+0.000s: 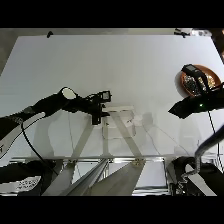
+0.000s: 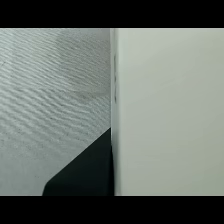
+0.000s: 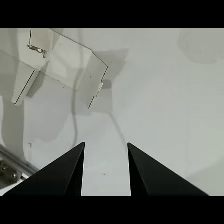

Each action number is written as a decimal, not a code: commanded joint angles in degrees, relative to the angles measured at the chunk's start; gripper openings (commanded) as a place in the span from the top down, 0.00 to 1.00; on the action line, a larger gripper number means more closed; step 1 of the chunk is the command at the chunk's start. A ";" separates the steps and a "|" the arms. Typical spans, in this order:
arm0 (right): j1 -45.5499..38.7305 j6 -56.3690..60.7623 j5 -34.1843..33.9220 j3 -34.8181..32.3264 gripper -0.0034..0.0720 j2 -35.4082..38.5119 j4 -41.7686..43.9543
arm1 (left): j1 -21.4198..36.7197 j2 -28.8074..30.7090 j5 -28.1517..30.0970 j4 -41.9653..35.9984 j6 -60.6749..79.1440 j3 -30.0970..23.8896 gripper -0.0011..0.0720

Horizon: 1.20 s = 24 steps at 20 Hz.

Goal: Fold the box and place the chain.

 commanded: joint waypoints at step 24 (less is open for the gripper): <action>-0.02 0.00 -0.44 0.02 0.56 0.04 0.46 | -0.04 0.02 -0.57 4.94 0.22 -0.02 0.98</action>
